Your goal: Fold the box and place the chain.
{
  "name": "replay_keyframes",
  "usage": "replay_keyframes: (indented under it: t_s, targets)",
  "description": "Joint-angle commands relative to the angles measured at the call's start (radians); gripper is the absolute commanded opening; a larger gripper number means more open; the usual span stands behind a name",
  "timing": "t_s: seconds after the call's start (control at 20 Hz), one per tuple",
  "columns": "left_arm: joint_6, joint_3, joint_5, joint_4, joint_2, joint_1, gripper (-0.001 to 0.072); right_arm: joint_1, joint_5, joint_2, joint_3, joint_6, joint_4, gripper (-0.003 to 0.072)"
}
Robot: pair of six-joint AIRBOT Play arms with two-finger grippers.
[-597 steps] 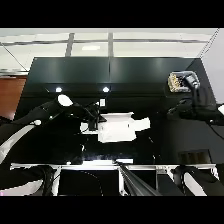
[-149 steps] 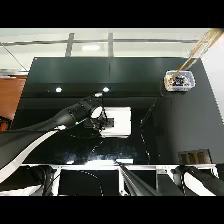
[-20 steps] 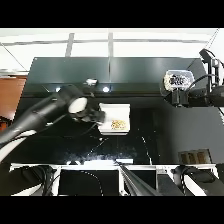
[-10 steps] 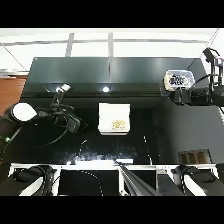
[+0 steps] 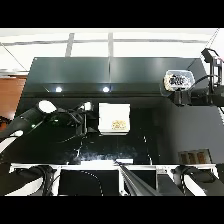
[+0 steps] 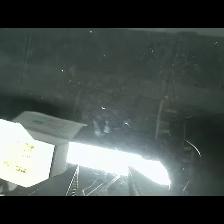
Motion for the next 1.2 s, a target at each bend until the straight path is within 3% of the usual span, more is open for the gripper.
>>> replay_keyframes:
  t_s: [0.0,0.35,0.7,1.15]
  targets:
    - [0.097,0.033,0.023,-0.025,-0.080,-0.021,0.0720,0.002,0.003,0.000,0.000,-0.006,0.002,0.0359]
    - [0.097,0.063,0.003,-0.066,-0.109,-0.027,0.0720,0.002,0.019,0.000,0.000,-0.042,0.013,0.0359]
    - [0.056,0.063,0.000,0.013,-0.108,-0.052,0.0720,0.002,0.009,0.000,0.000,-0.057,0.008,0.0359]
    - [0.066,0.063,0.035,-0.056,-0.109,-0.093,0.0720,0.002,-0.023,-0.012,0.000,-0.056,0.011,0.0359]
